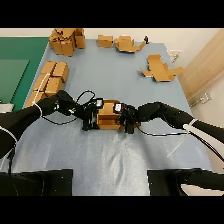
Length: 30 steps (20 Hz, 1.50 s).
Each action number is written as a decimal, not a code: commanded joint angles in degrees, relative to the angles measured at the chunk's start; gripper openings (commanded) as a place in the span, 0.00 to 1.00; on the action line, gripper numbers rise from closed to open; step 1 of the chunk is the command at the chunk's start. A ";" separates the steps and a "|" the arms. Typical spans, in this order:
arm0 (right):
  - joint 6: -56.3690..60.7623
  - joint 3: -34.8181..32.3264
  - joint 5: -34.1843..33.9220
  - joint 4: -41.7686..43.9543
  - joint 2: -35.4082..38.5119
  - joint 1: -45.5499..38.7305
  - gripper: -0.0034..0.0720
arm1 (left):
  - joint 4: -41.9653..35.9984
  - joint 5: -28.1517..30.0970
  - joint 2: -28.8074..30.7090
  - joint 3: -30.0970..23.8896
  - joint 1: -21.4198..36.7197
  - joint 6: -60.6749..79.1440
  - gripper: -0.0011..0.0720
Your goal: Fold the box.
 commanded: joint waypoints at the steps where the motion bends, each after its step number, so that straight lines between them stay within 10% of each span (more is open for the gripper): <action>1: 0.02 0.09 0.31 0.46 -0.59 0.72 0.26 | 0.00 0.00 -0.04 -0.02 -0.02 -0.04 0.49; 12: 0.00 0.11 -0.57 4.09 -0.57 0.74 0.37 | 0.00 0.02 -0.04 -0.02 -0.02 -0.04 0.49; 15: 0.02 0.11 -0.59 4.11 -0.57 0.74 0.65 | 0.00 0.00 -0.04 -0.02 -0.02 -0.07 0.49; 30: 0.02 0.09 -0.59 4.00 -0.57 0.74 0.73 | 0.00 0.00 -0.04 -0.02 -0.02 -0.07 0.49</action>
